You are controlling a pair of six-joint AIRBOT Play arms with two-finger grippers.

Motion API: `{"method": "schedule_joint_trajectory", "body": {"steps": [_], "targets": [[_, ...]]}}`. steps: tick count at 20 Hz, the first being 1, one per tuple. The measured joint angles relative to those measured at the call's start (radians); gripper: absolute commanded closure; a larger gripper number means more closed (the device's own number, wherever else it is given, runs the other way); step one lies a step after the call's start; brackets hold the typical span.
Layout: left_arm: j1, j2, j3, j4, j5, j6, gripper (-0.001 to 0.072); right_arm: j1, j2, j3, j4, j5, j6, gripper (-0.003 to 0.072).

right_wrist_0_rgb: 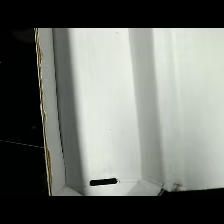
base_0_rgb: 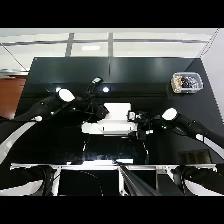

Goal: Fold the box and place the chain.

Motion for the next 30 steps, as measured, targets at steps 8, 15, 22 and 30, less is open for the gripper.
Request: {"method": "schedule_joint_trajectory", "body": {"steps": [8,15,22,30], "targets": [[0.053,0.039,0.092,0.247,-0.069,-0.075,0.0682,0.000,0.000,0.000,0.001,-0.002,0.001,0.0242],[0.278,0.225,-0.005,0.092,-0.318,0.202,0.0002,0.000,0.000,0.000,0.002,-0.002,0.001,0.0242],[0.206,0.230,-0.179,0.123,-0.237,0.660,0.0004,0.000,0.000,-0.001,0.003,-0.003,0.001,0.0242],[0.045,0.132,-0.198,0.148,-0.072,0.808,0.0068,0.000,0.000,-0.001,0.003,-0.003,0.001,0.0242]]}}
